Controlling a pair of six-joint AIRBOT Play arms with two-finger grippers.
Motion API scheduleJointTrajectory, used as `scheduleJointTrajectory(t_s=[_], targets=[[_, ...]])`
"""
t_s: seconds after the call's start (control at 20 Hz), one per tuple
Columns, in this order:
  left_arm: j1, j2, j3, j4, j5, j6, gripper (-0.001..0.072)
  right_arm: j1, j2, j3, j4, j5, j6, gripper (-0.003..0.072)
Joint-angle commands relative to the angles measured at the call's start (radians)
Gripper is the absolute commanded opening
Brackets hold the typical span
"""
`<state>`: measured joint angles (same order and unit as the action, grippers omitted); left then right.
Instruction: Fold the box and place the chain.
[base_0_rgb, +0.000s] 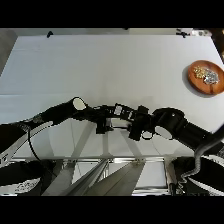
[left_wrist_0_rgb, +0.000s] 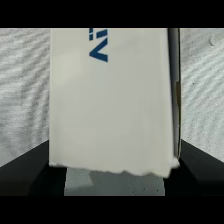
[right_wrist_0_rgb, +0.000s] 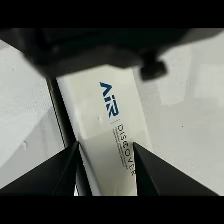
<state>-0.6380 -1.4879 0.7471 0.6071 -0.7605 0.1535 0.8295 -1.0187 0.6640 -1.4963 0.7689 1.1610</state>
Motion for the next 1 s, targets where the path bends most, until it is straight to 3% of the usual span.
scheduleJointTrajectory(t_s=[0.0, 0.4, 0.65, 0.95], targets=[[0.000, 0.001, 0.001, 0.000, 0.000, -0.001, 0.0347, 0.004, 0.000, -0.006, -0.031, -0.015, 0.057, 0.0340], [0.000, 0.001, 0.001, 0.000, 0.000, -0.001, 0.0347, 0.005, 0.000, -0.006, -0.047, -0.028, 0.073, 0.0298], [0.000, 0.001, 0.001, 0.000, 0.000, -0.001, 0.0347, 0.051, 0.001, -0.006, -0.051, -0.013, 0.072, 0.0343], [0.000, 0.001, 0.001, 0.000, 0.000, -0.001, 0.0347, 0.063, 0.001, -0.006, -0.058, 0.029, 0.100, 0.0340]])
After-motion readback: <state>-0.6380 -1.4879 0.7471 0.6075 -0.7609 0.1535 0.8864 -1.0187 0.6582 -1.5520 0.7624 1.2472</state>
